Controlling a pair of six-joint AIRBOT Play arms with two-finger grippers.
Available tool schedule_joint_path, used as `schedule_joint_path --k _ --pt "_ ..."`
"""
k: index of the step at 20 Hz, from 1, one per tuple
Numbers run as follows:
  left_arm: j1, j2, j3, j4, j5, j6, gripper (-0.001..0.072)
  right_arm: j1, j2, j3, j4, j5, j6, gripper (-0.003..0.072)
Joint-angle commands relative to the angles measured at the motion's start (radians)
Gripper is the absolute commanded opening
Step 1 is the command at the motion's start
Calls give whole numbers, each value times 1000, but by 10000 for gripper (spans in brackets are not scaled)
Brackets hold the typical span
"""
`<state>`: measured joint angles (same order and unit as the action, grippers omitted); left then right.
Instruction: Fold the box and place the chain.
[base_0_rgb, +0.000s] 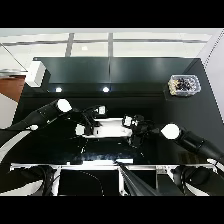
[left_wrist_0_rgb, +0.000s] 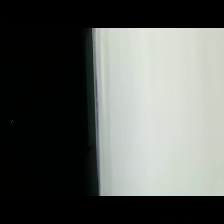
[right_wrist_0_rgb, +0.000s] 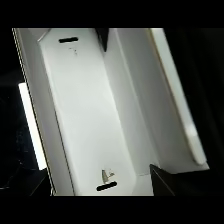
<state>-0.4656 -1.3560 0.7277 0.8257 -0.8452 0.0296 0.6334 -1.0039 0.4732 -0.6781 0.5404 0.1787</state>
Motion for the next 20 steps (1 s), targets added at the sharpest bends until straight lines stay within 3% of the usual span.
schedule_joint_path --k 1,13,15,18,20 --pt "0 0 0 0 0 0 30 -19 25 16 -44 -14 12 675" --pt "0 0 0 0 0 0 30 -43 -21 17 -77 -2 0 675" --pt "0 0 0 0 0 0 30 -71 -32 17 -3 23 -89 675" --pt "0 0 0 1 0 0 30 -148 -54 17 235 148 -354 674" --pt "0 0 0 1 0 0 30 -175 -80 17 287 164 -413 674"
